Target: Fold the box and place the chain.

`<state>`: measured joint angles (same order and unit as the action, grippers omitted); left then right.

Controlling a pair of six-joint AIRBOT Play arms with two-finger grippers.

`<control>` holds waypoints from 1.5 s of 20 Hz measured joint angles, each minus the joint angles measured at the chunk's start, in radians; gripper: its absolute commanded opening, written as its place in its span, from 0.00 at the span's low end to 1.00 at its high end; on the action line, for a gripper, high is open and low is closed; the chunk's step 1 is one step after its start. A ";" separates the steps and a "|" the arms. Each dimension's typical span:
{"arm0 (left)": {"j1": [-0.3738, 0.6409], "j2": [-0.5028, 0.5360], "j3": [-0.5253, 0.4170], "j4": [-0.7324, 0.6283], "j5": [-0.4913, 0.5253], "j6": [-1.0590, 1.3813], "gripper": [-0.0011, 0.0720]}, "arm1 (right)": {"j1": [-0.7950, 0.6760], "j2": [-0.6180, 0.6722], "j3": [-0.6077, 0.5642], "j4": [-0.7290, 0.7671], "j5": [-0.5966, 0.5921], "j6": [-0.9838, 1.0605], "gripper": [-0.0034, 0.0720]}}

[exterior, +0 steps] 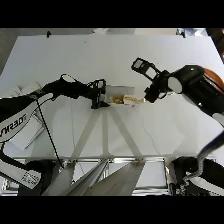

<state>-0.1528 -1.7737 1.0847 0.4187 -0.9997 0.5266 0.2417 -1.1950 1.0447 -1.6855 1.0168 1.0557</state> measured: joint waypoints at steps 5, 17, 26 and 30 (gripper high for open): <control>0.000 0.000 0.000 0.000 0.000 0.000 0.72 | -0.235 -0.066 0.000 0.304 0.018 -0.565 0.68; 0.000 0.000 0.000 0.000 0.000 -0.001 0.72 | -0.328 -0.374 0.002 0.466 -0.084 -0.994 0.66; 0.000 0.000 0.000 0.000 0.000 -0.001 0.72 | -0.296 -0.387 0.000 0.441 -0.081 -0.988 0.07; 0.000 0.000 0.000 0.000 0.000 -0.001 0.72 | -0.256 -0.296 0.000 0.457 -0.054 -0.885 0.07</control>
<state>-0.1532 -1.7737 1.0847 0.4191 -0.9993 0.5259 -0.0143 -1.4906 1.0447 -1.2289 0.9627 0.1711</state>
